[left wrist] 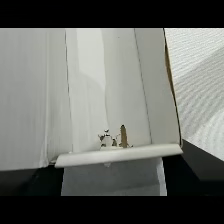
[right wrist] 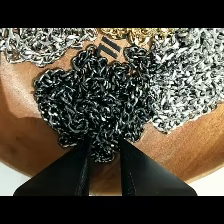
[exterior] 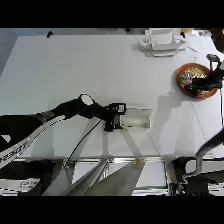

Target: Fold the box and place the chain.

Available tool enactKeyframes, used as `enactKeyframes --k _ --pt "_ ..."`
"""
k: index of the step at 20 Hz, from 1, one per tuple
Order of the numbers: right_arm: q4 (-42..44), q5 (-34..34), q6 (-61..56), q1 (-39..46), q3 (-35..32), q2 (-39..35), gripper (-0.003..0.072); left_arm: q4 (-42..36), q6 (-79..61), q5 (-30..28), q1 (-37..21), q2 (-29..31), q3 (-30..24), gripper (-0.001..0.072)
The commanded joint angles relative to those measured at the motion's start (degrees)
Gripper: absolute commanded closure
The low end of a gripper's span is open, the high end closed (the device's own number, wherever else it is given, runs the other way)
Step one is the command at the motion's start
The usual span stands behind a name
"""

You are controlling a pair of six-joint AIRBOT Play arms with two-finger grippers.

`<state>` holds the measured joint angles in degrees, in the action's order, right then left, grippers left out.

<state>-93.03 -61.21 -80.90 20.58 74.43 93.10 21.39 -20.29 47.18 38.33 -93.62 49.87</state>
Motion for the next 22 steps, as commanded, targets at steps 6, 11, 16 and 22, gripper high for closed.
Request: enactKeyframes --k 6,11,16,22 --pt "-0.15 -1.73 0.17 0.02 0.02 1.88 0.0639 0.02 -0.02 -0.02 -0.02 0.00 -0.02 0.0695" --pt "-0.17 -3.48 1.90 0.02 0.02 -1.33 0.0670 0.02 -0.02 0.00 -0.02 0.00 -0.02 0.0695" --pt "2.60 -8.70 3.65 0.02 0.02 -15.13 0.0670 0.02 -0.02 0.00 -0.02 0.00 0.00 0.0695" --pt "19.54 -17.42 6.86 -0.04 0.00 -33.66 0.0670 0.02 -0.02 -0.02 -0.02 0.00 0.00 0.0695"
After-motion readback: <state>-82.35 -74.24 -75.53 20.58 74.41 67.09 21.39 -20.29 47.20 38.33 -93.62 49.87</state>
